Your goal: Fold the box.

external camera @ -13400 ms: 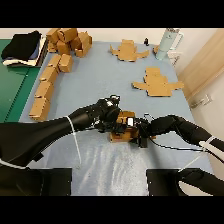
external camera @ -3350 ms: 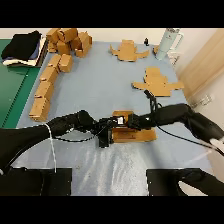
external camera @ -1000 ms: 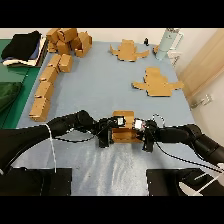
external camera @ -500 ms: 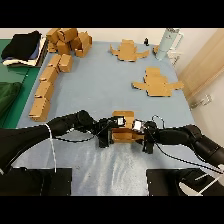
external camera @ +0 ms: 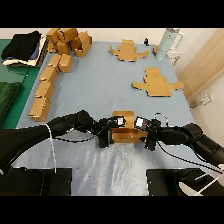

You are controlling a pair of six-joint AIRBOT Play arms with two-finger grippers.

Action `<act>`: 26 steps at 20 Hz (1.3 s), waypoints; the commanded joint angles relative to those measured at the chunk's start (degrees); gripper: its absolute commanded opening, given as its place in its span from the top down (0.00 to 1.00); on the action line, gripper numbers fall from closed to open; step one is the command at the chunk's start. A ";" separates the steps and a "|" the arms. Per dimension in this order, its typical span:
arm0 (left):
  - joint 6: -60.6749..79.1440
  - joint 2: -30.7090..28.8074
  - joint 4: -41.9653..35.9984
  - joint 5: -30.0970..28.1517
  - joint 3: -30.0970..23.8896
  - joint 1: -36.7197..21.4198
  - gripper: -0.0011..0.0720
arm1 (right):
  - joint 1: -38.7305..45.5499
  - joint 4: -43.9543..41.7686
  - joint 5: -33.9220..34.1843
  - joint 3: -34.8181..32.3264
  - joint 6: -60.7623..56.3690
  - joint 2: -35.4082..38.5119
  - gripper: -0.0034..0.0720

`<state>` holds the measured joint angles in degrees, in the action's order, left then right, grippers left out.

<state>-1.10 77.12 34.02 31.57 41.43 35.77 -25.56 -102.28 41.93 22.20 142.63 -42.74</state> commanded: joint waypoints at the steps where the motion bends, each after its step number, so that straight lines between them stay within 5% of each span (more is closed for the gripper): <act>1: 0.02 0.02 0.02 -0.04 0.04 -0.04 0.27 | 0.09 -4.42 -2.08 -0.02 5.97 -0.87 0.35; 4: 0.02 0.02 0.02 -0.02 0.04 -0.04 0.27 | 0.09 -8.28 -4.52 -0.02 12.33 -0.98 0.37; 9: 0.02 0.02 0.02 -0.02 0.04 -0.04 0.27 | -1.57 -14.23 -3.96 -0.02 16.87 -2.32 0.67; 21: 0.02 0.02 0.02 -0.04 0.04 -0.04 0.27 | -2.78 -18.91 -8.94 0.00 23.47 -6.60 0.67; 23: 0.02 0.02 0.02 -0.04 0.04 -0.04 0.27 | -2.78 -18.86 -8.92 -0.02 23.47 -6.60 0.32; 26: 0.02 0.02 0.02 -0.04 0.04 -0.04 0.27 | -2.78 -18.80 -8.92 -0.02 23.47 -6.60 0.24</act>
<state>-1.10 77.12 34.04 31.40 41.43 35.77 -28.27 -120.79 33.50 22.20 165.58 -49.21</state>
